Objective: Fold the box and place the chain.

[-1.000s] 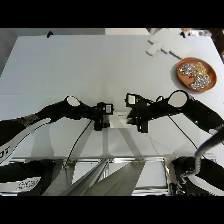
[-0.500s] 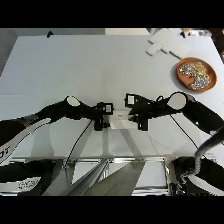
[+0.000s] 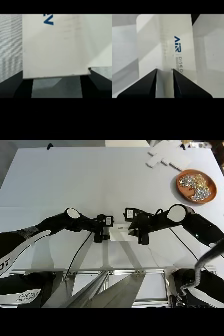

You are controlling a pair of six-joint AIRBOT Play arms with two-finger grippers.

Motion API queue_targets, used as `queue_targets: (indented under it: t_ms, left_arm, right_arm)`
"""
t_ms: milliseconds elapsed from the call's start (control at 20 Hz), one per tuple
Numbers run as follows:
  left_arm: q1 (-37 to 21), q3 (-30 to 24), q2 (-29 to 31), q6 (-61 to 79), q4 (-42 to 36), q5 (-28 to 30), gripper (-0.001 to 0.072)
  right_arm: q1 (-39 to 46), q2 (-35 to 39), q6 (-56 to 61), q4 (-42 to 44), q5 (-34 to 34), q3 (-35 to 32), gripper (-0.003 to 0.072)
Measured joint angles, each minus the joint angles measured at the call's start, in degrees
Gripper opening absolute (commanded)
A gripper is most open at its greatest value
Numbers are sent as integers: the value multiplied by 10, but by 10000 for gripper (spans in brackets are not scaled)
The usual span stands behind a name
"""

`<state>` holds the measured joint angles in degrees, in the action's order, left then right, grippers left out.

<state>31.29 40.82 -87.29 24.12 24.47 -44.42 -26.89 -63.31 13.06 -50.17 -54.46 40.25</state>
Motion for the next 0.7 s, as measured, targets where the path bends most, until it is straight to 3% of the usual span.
queue_targets:
  t_ms: [400, 500, 700]
  left_arm:
    - [0, 0, 0, -1, 0, 0, 12]
    - [0, 0, 0, -1, 0, 0, 12]
    - [0, 0, 0, -1, 0, 0, 12]
  right_arm:
    - [-14, 0, 20, -27, 26, 0, 217]
    - [-15, 0, 26, -33, 30, 0, 172]
    - [-15, 0, 31, -38, 35, 0, 171]
